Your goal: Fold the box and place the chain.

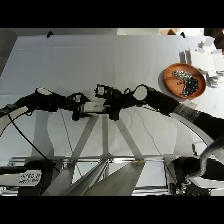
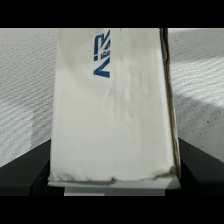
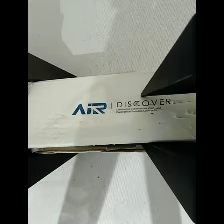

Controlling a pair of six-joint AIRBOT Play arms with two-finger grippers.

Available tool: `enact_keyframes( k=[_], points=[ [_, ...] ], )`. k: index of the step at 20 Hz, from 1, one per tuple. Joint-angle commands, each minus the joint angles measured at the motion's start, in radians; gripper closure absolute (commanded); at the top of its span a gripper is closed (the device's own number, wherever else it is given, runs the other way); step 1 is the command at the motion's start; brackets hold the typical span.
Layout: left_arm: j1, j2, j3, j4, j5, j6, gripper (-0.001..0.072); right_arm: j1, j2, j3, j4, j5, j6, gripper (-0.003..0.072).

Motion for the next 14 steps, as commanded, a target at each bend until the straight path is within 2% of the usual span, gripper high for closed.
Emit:
enact_keyframes(
  k=[1, 4, 7, 8, 9, 10, 14],
  points=[
    [0.000, 0.001, 0.001, 0.000, 0.001, 0.000, 0.0369, 0.008, -0.001, -0.002, 0.000, -0.007, 0.013, 0.0535],
    [0.000, 0.001, 0.001, 0.000, 0.001, 0.000, 0.0369, 0.014, -0.002, -0.017, -0.001, -0.087, 0.053, 0.0522],
    [0.000, 0.001, 0.001, 0.000, 0.001, 0.000, 0.0369, 0.039, -0.002, -0.051, -0.005, -0.090, 0.053, 0.0436],
    [0.000, 0.001, 0.001, 0.000, 0.001, 0.000, 0.0369, 0.047, -0.002, -0.062, -0.004, -0.092, 0.053, 0.0400],
    [0.000, 0.001, 0.001, 0.000, 0.001, 0.000, 0.0369, 0.049, -0.002, -0.066, -0.004, -0.093, 0.053, 0.0299],
    [0.000, 0.001, 0.001, 0.000, 0.001, 0.000, 0.0369, 0.049, -0.001, -0.067, -0.004, -0.096, 0.053, 0.0254],
    [0.000, 0.001, 0.001, 0.000, 0.001, 0.000, 0.0369, 0.047, 0.015, -0.066, -0.004, -0.125, 0.052, 0.0255]
  ],
)
